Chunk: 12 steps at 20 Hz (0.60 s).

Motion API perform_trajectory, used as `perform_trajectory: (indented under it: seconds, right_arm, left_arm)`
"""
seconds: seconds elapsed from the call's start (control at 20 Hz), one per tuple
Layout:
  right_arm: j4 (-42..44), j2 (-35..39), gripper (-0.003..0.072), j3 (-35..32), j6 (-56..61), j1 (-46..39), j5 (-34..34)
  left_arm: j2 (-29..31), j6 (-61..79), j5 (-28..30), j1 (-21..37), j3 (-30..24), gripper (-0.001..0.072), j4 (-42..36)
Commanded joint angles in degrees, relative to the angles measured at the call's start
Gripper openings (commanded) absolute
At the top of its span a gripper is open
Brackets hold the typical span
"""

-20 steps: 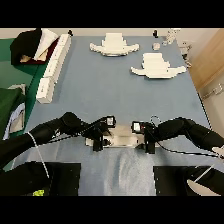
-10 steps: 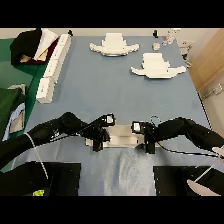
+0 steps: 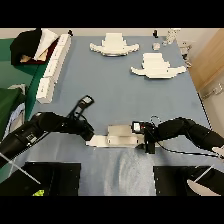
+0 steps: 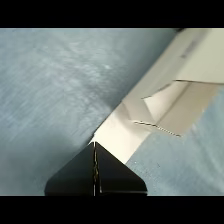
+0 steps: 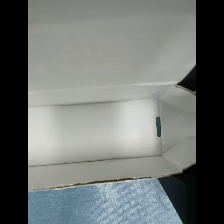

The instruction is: Fold the box.

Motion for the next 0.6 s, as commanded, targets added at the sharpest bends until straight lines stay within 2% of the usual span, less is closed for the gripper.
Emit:
perform_trajectory:
  seconds: [0.0, 0.1, 0.2, 0.35, 0.55]
  right_arm:
    - [0.02, 0.02, 0.0511, 0.0, 0.02, 0.04, 0.02]
    - [0.02, 0.02, 0.0512, 0.0, 0.02, 0.04, 0.02]
    - [0.02, 0.02, 0.0511, 0.0, 0.02, 0.04, 0.02]
    - [0.02, 0.02, 0.0512, 0.0, 0.02, 0.04, 0.02]
    - [0.02, 0.02, 0.0512, 0.0, 0.02, 0.04, 0.02]
  left_arm:
    - [3.91, -26.56, -6.8, 10.03, 0.02, 0.0015, 8.61]
    - [3.23, -28.59, -11.21, 15.67, -0.2, 0.0015, 7.8]
    - [2.19, -28.52, -11.78, 18.01, -1.53, 0.0015, 4.96]
    - [-1.38, -25.0, -10.4, 17.2, -4.26, 0.0014, -1.62]
    - [-6.8, -20.37, -6.1, 11.43, -6.38, 0.0014, -9.75]
